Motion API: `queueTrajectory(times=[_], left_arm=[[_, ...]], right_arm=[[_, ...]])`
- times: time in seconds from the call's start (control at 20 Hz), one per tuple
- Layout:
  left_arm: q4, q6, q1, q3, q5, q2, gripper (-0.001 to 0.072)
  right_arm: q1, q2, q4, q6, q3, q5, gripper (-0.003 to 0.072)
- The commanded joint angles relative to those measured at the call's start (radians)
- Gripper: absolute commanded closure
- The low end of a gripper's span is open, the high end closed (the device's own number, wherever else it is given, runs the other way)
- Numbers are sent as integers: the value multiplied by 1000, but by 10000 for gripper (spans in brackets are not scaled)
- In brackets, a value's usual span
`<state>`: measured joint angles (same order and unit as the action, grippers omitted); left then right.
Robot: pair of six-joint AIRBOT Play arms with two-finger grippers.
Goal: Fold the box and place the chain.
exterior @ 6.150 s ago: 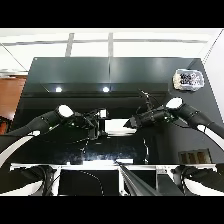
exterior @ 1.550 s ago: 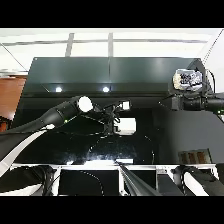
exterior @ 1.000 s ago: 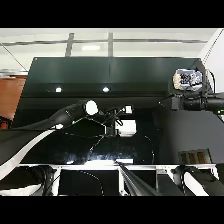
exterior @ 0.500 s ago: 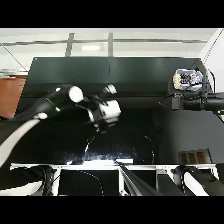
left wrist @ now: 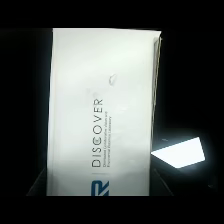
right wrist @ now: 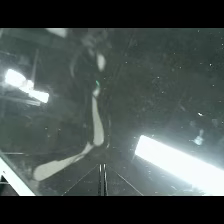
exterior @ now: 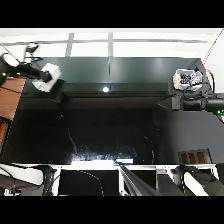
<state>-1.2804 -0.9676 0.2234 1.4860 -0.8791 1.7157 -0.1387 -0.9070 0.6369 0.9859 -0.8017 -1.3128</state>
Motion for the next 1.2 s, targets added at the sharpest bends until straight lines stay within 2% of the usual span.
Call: queueTrajectory(times=[0.0, 0.15, 0.2, 0.25, 0.45, 0.6, 0.65, 0.7, 0.75, 0.8, 0.85, 0.9, 0.95, 1.05, 1.1, 1.15], left_arm=[[-2, -95, 127, 198, -14, 171, 395], [6, -99, 111, 324, -20, 290, 395], [6, -119, 102, 357, -18, 320, 291], [2, -146, 89, 379, -27, 331, 1], [-180, -225, 40, 526, -228, 294, -6], [-105, -324, 39, 571, -354, 202, -3], [-72, -360, 39, 572, -432, 169, 0], [-29, -386, 39, 568, -562, 139, 5], [-1, -405, 39, 545, -676, 111, 59], [26, -459, 38, 502, -777, 76, 171], [51, -487, 31, 450, -832, 33, 212], [67, -491, 16, 376, -835, -35, 212], [64, -491, -5, 286, -777, -120, 212], [72, -486, -56, 40, -562, -341, 213], [94, -462, -86, -104, -443, -462, 235], [128, -414, -117, -240, -351, -575, 327]], right_arm=[[0, 0, -19, 58, -1, -3, 644], [0, 0, -19, 79, -1, 0, 644], [0, 0, -19, 84, -1, 0, 644], [0, 0, -19, 98, -1, -5, 644], [0, 0, -17, 109, -1, 6, 644], [0, 0, -15, 109, -1, 61, 644], [-1, 0, -10, 109, -3, 69, 644], [-6, 0, 22, 109, -10, 78, 644], [-13, 0, 71, 109, -21, 75, 644], [-26, 1, 127, 111, -33, 70, 644], [-45, 1, 163, 111, -44, 52, 644], [-71, 5, 189, 113, -53, 20, 644], [-98, 18, 210, 116, -54, -9, 644], [-144, 80, 289, 117, -50, -35, 644], [-159, 130, 335, 112, -38, -11, 644], [-163, 190, 352, 85, -7, 49, 644]])
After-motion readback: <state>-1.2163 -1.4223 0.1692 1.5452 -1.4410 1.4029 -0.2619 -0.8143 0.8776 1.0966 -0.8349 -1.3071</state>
